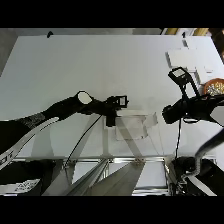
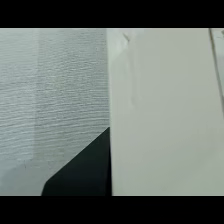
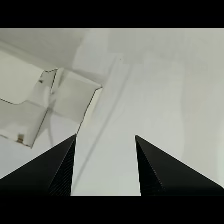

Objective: Fold the box and place the chain.

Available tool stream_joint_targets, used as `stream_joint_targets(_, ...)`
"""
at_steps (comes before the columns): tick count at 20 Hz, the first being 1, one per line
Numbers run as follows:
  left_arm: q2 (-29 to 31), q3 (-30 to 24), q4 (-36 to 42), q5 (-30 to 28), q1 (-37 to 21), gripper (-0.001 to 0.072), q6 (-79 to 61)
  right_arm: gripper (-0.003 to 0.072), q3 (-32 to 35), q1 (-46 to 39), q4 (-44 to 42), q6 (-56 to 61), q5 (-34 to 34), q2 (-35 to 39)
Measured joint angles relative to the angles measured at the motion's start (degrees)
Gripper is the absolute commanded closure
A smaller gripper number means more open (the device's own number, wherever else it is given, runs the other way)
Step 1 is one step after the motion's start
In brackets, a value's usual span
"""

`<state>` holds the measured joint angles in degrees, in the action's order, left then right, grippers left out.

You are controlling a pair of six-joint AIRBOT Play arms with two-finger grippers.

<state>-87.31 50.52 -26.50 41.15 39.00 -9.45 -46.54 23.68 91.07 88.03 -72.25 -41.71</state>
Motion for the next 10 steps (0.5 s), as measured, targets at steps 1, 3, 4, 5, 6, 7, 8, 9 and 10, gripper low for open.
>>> stream_joint_targets(1, 0.0, 0.0, -0.1, 0.2, 0.0, 0.0706, 0.0, 0.0274, 0.0, 0.0, 0.0, 0.0, 0.0, 0.0)
stream_joint_targets(3, 0.0, 0.0, -0.1, 0.5, 0.0, 0.0706, 0.0, 0.0274, 0.0, 0.0, 0.0, 0.0, 0.0, 0.0)
stream_joint_targets(4, 0.0, 0.0, -0.1, 0.7, 0.0, 0.0707, 0.0, 0.0274, 0.0, 0.0, 0.0, 0.0, 0.0, 0.0)
stream_joint_targets(5, 0.0, 0.0, -0.1, 0.8, 0.0, 0.0707, 0.0, 0.0274, 0.0, 0.0, 0.0, 0.0, 0.0, 0.0)
stream_joint_targets(6, 0.0, 0.0, -0.1, 0.9, 0.0, 0.0707, -0.2, 0.0274, 0.0, 0.0, 0.0, 0.0, 0.0, 0.0)
stream_joint_targets(7, 0.0, 0.0, -0.1, 1.0, 0.0, 0.0707, -0.7, 0.0274, 0.0, 0.0, 0.0, 0.0, 0.0, 0.0)
stream_joint_targets(8, 0.0, 0.0, -0.1, 1.2, 0.0, 0.0708, -1.2, 0.0275, 0.0, 0.0, 0.0, 0.0, 0.0, 0.0)
stream_joint_targets(9, 0.0, 0.0, 0.0, 1.3, 0.0, 0.0708, -1.6, 0.0275, 0.0, 0.0, 0.0, -0.1, 0.0, 0.0)
stream_joint_targets(10, 0.0, 0.0, 0.2, 1.4, 0.0, 0.0708, -2.0, 0.0276, 0.0, 0.0, 0.0, -0.1, 0.0, 0.0)
